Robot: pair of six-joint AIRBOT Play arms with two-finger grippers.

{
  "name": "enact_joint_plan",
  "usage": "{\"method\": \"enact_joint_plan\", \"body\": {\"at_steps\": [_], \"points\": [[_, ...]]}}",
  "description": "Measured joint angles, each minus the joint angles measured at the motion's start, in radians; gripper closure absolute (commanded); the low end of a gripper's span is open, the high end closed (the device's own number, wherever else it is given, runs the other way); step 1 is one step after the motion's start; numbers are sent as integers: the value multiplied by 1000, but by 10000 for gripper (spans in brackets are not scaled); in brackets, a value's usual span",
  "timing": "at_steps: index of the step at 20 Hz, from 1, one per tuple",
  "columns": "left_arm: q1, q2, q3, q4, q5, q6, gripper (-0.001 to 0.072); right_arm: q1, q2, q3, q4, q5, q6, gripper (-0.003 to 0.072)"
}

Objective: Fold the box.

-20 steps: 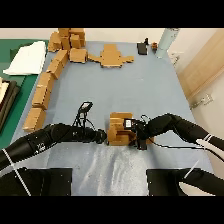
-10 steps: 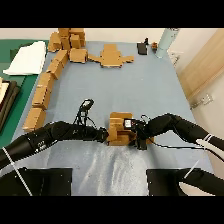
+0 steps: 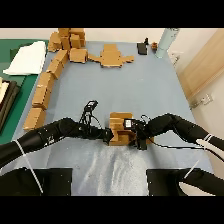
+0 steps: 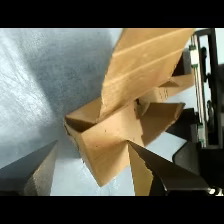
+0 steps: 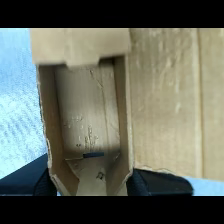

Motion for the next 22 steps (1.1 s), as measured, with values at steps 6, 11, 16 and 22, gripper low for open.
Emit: {"method": "enact_joint_plan", "body": {"at_steps": [6,11,16,22], "points": [[0,-37,31,-3,0,-45,49,0,0,0,0,0,0,189],[-55,-117,136,216,-85,-307,78,0,0,0,0,0,0,190],[-133,-178,262,536,-214,-639,78,0,0,0,0,0,0,189],[-209,-274,409,763,-378,-882,78,0,0,0,0,0,0,189]]}}
